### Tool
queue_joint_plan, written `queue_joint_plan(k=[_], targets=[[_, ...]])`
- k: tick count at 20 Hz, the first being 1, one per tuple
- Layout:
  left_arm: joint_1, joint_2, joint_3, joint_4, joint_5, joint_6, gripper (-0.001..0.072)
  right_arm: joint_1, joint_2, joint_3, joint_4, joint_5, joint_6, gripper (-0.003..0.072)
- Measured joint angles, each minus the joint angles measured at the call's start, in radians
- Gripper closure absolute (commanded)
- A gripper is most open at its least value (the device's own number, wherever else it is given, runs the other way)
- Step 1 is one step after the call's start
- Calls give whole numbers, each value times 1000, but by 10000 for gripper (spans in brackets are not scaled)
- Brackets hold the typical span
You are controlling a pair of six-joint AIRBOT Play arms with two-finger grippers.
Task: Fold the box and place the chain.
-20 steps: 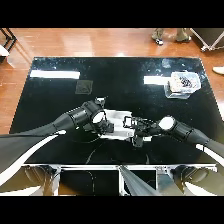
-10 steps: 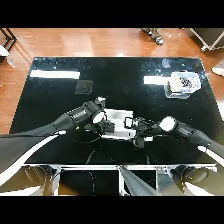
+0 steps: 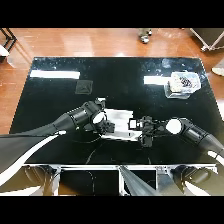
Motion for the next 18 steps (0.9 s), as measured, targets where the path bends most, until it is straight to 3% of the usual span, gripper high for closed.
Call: queue_joint_plan(k=[2,3,6,8,18], targets=[[0,0,0,1,0,0,687,0,2,0,26,-1,0,283],[0,0,0,2,0,0,687,0,1,0,39,-2,0,369],[0,0,0,2,0,0,687,2,-6,0,86,-4,2,397],[0,0,0,2,0,0,687,4,-10,0,116,-4,2,524],[0,0,0,2,-5,0,687,30,-40,0,241,-35,2,525]])
